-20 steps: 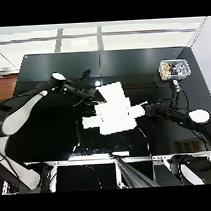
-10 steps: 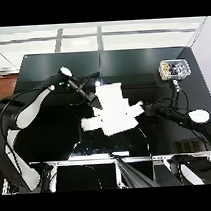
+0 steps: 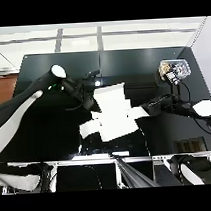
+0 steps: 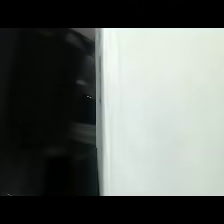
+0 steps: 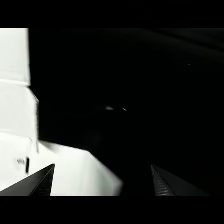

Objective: Fold the box and place the chain.

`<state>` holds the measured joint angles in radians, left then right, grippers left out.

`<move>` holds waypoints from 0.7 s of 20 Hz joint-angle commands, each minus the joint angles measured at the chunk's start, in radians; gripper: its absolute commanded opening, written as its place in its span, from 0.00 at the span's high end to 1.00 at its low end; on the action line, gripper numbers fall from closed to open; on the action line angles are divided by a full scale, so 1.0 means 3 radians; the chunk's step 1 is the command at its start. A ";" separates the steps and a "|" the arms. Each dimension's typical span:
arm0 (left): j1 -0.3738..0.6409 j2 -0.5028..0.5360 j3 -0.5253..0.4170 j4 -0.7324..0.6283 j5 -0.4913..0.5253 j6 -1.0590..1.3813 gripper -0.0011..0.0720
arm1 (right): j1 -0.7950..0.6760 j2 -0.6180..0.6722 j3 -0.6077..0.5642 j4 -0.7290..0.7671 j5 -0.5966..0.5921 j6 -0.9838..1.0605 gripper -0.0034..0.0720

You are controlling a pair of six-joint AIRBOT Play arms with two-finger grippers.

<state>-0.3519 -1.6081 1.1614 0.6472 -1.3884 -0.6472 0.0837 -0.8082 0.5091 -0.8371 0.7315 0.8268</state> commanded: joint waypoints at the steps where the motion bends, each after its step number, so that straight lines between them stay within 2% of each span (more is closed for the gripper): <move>1: -0.0090 0.0787 -0.0950 0.0083 0.1406 0.0914 0.95 | -0.0005 0.0003 0.0145 -0.0422 -0.0062 0.0022 0.05; 2: -0.0099 0.0871 -0.1076 0.0100 0.1611 0.1261 0.95 | -0.0005 0.0003 0.0145 -0.0306 -0.0121 0.0025 0.05; 3: -0.0097 0.0881 -0.1108 0.0146 0.1676 0.1534 0.95 | 0.0005 0.0000 0.0144 -0.0234 -0.0128 0.0013 0.05; 6: -0.0149 0.0810 -0.1087 0.0195 0.1829 0.2076 0.95 | 0.0122 -0.0103 0.0067 -0.0629 -0.0160 -0.0055 0.05; 9: -0.0238 0.0627 -0.0950 0.0643 0.1708 0.2168 0.95 | 0.0416 -0.0252 0.0001 -0.0614 -0.0134 -0.0306 0.05; 14: -0.0317 0.0568 -0.0936 0.0673 0.1897 0.2187 0.95 | 0.1134 -0.0385 -0.0058 -0.0636 -0.0406 -0.0807 0.05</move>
